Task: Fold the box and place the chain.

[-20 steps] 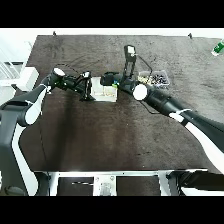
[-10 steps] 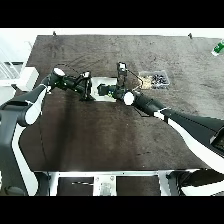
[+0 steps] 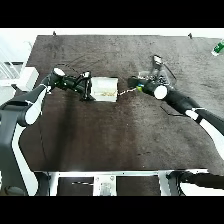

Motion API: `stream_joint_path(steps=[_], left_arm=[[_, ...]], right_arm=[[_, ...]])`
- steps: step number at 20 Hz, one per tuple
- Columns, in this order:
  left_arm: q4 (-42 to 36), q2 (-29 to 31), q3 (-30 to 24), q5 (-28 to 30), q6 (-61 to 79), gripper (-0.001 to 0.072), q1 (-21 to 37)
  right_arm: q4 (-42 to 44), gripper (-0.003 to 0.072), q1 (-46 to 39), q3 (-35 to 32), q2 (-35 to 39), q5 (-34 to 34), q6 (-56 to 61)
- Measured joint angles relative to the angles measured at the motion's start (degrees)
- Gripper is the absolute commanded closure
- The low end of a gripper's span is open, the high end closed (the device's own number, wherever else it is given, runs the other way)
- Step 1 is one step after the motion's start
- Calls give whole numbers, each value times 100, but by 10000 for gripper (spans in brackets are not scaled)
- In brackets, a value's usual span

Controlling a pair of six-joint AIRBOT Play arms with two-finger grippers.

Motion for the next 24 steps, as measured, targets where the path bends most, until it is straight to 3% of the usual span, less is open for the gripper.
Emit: stream_joint_path(steps=[2, 7, 13, 14, 15, 16, 20, 24], left_arm=[[0, 0, 2, 0, 0, 220, 0], [2, 0, 0, 0, 0, 219, 0], [2, 0, 2, 0, 0, 219, 0], [2, 0, 2, 0, 0, 219, 0], [2, 0, 0, 0, 2, 219, 0], [2, 0, 2, 0, 2, 219, 0], [0, 0, 0, 0, 0, 219, 0], [0, 0, 2, -2, 2, 219, 0]], right_arm=[[44, 226, -240, -138, -136, -9, 72], [142, 226, -479, -144, -791, -216, 282], [184, 248, -352, 546, -1519, -317, 549], [186, 360, -337, 671, -1633, -334, 588], [188, 608, -328, 789, -1749, -343, 660], [199, 675, -328, 870, -1838, -330, 726], [221, 676, -247, 1036, -1792, -245, 761], [223, 676, 236, 1084, -861, -68, 120]])
